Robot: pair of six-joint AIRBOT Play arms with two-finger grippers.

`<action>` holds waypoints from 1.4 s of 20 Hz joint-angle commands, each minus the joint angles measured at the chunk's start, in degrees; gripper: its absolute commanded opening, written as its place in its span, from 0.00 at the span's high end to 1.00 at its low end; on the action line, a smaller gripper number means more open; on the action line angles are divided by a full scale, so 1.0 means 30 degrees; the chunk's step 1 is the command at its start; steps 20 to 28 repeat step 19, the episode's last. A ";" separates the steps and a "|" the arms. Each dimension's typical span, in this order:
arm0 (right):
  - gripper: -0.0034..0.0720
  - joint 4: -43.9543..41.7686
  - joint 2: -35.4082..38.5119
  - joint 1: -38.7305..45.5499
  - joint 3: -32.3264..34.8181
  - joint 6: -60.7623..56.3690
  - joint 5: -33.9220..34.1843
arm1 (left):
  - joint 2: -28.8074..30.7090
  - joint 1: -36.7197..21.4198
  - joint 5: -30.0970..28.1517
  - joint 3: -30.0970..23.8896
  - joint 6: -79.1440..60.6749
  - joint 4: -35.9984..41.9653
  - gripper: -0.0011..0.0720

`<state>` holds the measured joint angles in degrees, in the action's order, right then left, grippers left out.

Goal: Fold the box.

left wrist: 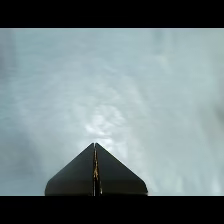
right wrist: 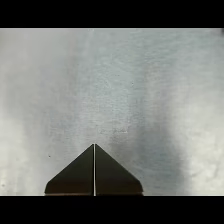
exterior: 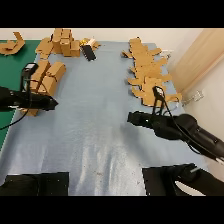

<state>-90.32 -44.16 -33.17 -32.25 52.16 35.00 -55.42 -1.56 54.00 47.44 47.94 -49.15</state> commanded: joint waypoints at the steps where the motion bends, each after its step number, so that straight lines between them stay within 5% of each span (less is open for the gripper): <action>1: 0.95 -0.1137 -0.4860 -0.0007 -0.4634 0.4677 0.4852 | -0.0714 0.3628 0.1552 0.0860 0.3789 -0.1647 0.97; 5: 0.95 -0.1231 -0.8320 -0.0022 -0.7898 0.6186 0.7752 | -0.1909 0.6215 0.1494 0.0874 0.5778 -0.1625 0.97; 9: 0.95 -0.2375 -0.9267 -0.0022 -0.8604 0.6630 0.8036 | -0.2922 0.7737 0.1107 0.0874 0.6696 -0.1632 0.97; 28: 0.95 -0.2616 -0.9260 -0.0022 -0.8604 0.6615 0.8495 | -0.3075 0.7788 0.0685 0.0874 0.6827 -0.1625 0.97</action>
